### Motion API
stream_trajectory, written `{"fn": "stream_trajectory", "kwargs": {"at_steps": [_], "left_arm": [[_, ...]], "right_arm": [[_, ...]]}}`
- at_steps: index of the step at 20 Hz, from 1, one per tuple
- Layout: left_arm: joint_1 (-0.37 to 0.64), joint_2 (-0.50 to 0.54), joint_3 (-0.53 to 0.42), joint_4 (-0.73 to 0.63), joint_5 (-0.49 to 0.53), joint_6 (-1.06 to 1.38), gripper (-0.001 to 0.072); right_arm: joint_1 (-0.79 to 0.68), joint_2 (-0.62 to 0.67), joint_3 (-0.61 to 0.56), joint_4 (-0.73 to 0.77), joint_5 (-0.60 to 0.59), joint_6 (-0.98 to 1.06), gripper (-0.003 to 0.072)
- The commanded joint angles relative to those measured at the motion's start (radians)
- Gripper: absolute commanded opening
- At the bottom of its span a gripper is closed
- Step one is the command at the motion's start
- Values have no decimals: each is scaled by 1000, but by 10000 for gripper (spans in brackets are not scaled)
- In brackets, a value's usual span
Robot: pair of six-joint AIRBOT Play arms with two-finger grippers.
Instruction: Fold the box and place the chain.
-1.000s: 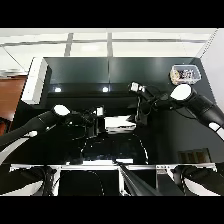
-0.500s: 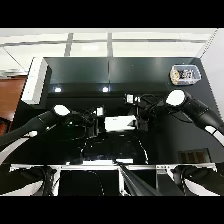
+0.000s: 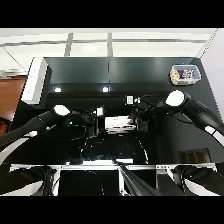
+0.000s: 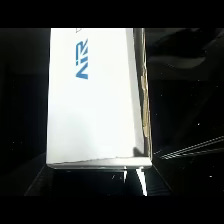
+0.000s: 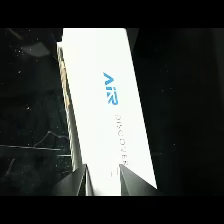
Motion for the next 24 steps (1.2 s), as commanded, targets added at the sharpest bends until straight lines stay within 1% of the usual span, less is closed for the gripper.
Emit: {"fn": "stream_trajectory", "kwargs": {"at_steps": [1, 2, 5, 6, 12, 15, 18, 21, 23, 24], "left_arm": [[0, -1, 1, 0, 0, 0, 362], [0, -1, 1, 0, 0, 0, 363], [0, -1, 1, 0, 0, 0, 362], [0, -1, 1, 0, 0, 0, 362], [0, -1, 1, 0, 0, 0, 362], [0, -1, 1, 0, 0, 0, 362], [0, -1, 1, 0, 0, 0, 362], [0, -1, 1, 0, 0, 0, 362], [0, -1, 1, 0, 0, 0, 362], [0, -1, 1, 0, 0, 0, 362]], "right_arm": [[1, 0, -22, 0, 2, 0, 230], [1, 0, -22, 0, 1, 0, 284], [1, -1, -22, -1, 0, 0, 293], [1, -1, -23, -1, 0, 1, 320], [1, -11, -32, 8, 0, 47, 319], [0, -5, -29, 10, 34, 143, 319], [0, 23, -14, 26, 78, 300, 318], [-2, 36, -14, 112, 118, 483, 319], [-2, 36, -14, 182, 119, 570, 317], [-2, 36, -14, 209, 108, 612, 272]]}}
